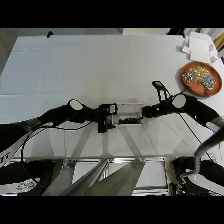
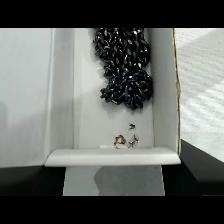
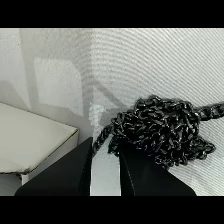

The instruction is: Fold the box and place the chain.

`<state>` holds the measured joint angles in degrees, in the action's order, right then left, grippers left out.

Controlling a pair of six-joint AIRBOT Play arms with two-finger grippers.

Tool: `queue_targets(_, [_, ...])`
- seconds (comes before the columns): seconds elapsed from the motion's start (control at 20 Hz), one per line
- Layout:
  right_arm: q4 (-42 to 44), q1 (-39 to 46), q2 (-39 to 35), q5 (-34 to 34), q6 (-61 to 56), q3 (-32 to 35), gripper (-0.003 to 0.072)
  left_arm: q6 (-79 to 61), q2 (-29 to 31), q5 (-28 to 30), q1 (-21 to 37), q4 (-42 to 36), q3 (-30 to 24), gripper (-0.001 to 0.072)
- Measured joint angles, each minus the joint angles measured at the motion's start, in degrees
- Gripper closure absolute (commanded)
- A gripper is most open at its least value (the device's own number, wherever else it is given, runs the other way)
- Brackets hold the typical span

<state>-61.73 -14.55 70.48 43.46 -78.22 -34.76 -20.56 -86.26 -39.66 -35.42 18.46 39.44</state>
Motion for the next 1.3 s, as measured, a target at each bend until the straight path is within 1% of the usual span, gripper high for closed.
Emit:
queue_targets(0.15, [-1.16,-0.02,-0.48,0.31,-0.13,0.07,0.0493,0.0,0.0,-0.02,0.0,0.0,0.0,0.0377])
queue_targets(0.3, [-6.51,0.02,-2.05,2.05,-2.71,0.11,0.0508,0.0,0.0,0.0,0.0,0.0,0.0,0.0377])
queue_targets(0.45, [-12.33,0.94,-3.98,3.8,-5.84,0.09,0.0506,0.0,0.0,-0.02,0.0,0.0,0.0,0.0377])
queue_targets(0.6, [-14.58,1.92,-4.92,4.7,-7.37,0.07,0.0486,0.0,0.0,-0.02,0.0,0.0,0.0,0.0377])
queue_targets(0.7, [-12.48,2.16,-5.2,4.72,-7.41,0.07,0.0486,0.02,0.0,-0.02,0.0,0.0,0.0,0.0377])
queue_targets(0.9, [-1.53,2.38,-5.42,4.63,-2.01,0.07,0.0489,0.02,0.0,-0.02,0.0,0.0,0.0,0.0377])
queue_targets(1.0, [1.81,2.43,-5.4,3.93,-0.2,0.07,0.0488,0.0,0.0,-0.02,0.0,0.0,0.0,0.0377])
queue_targets(1.3, [2.58,2.16,-3.48,2.58,-1.75,0.07,0.0487,0.0,0.0,0.0,0.0,0.0,0.0,0.0377])
